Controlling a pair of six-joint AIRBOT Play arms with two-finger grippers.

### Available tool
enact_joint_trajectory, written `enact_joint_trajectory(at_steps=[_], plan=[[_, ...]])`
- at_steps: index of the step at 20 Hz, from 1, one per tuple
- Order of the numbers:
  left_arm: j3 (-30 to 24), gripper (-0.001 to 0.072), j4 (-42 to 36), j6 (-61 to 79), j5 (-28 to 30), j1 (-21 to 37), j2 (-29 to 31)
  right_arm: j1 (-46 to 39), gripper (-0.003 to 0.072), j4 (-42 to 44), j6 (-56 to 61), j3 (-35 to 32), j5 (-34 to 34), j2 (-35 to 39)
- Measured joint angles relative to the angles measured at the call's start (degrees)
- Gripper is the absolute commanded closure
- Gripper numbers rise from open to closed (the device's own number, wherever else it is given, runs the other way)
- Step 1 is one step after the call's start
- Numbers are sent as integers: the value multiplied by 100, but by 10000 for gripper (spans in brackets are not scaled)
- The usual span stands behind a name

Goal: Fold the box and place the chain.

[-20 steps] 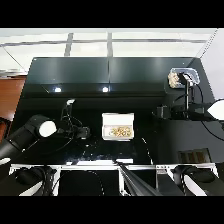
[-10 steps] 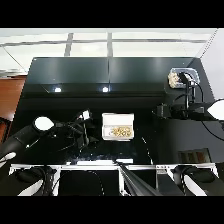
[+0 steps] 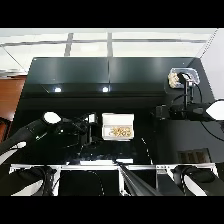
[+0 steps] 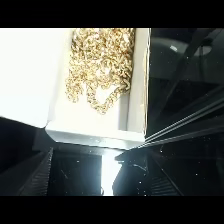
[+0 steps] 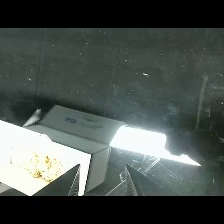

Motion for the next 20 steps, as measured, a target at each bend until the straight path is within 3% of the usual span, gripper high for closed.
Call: enact_joint_trajectory(at_steps=[10, 11, 12, 13, 14, 20], plan=[[234, 34, -131, 299, 149, -295, -295, 7, 359, -2, -2, 0, -2, 0], [245, 118, -76, 299, 153, -345, -304, 9, 359, -2, -2, 0, -13, -4], [249, 295, -20, 299, 175, -398, -308, 33, 358, 4, -2, -7, -55, -7], [256, 361, 7, 295, 199, -444, -313, 98, 178, 28, 0, -35, -133, -9], [256, 361, 26, 291, 223, -472, -313, 197, -17, 66, 4, -70, -251, -24], [260, 361, 107, 201, 332, -542, -317, 896, -15, 579, 17, -188, -1805, -684]])
